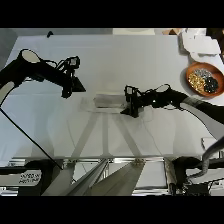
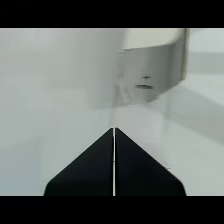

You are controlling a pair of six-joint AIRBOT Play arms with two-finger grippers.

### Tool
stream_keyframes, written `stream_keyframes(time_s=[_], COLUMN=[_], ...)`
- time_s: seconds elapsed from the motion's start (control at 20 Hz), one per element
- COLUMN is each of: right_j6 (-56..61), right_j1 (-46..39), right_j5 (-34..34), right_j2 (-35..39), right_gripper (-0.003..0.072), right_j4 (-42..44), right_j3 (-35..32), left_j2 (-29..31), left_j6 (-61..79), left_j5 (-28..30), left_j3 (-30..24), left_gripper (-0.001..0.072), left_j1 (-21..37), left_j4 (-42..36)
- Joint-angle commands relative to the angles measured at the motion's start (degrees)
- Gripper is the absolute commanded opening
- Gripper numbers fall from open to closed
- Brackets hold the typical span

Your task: Fold the box and place the chain.

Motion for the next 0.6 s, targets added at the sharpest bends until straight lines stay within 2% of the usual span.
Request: stream_keyframes(time_s=[0.0, 0.1, 0.25, 0.55], right_j6=[0.0, 0.0, 0.0, 0.0], right_j1=[0.0, 0.0, 0.0, 0.0], right_j5=[0.0, 0.0, 0.0, 0.0], right_j2=[0.0, 0.0, 0.0, 0.0], right_gripper=[0.0446, 0.0446, 0.0446, 0.0446], right_j4=[0.0, 0.0, 0.0, 0.0], right_j3=[0.0, 0.0, 0.0, 0.0], left_j2=[0.7, 0.7, 0.7, 0.2], left_j6=[-6.4, -9.0, -10.0, -16.2], left_j5=[-6.1, -3.5, 4.6, 30.8], left_j3=[-2.1, -5.3, -8.4, -8.7], left_gripper=[0.0010, 0.0010, 0.0006, 0.0010], left_j1=[-1.7, -4.3, -8.1, -8.8], left_j4=[-2.4, -8.9, -15.2, -22.4])
